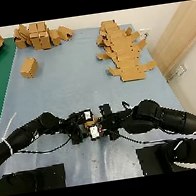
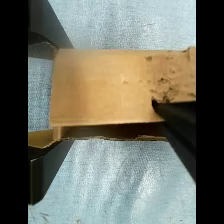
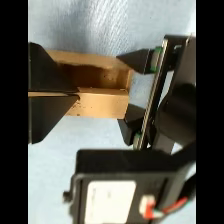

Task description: Fold the box.

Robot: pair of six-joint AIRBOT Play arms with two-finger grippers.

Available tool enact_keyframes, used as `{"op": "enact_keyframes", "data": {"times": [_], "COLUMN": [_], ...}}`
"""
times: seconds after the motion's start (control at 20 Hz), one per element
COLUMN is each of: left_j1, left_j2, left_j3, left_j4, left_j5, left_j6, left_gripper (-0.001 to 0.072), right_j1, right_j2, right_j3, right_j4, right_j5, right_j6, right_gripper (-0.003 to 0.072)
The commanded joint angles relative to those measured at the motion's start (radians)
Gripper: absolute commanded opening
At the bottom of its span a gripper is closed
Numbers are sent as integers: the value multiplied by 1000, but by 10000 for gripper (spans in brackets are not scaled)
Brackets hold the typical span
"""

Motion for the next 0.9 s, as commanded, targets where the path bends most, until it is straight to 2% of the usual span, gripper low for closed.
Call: {"op": "enact_keyframes", "data": {"times": [0.0,0.85], "left_j1": [1,1], "left_j2": [0,0], "left_j3": [0,0], "left_j4": [0,0], "left_j5": [0,0], "left_j6": [0,0], "left_gripper": [474,474], "right_j1": [17,17], "right_j2": [-6,-26], "right_j3": [-2,-11], "right_j4": [37,83], "right_j5": [-14,-35], "right_j6": [0,0], "right_gripper": [5,5]}}
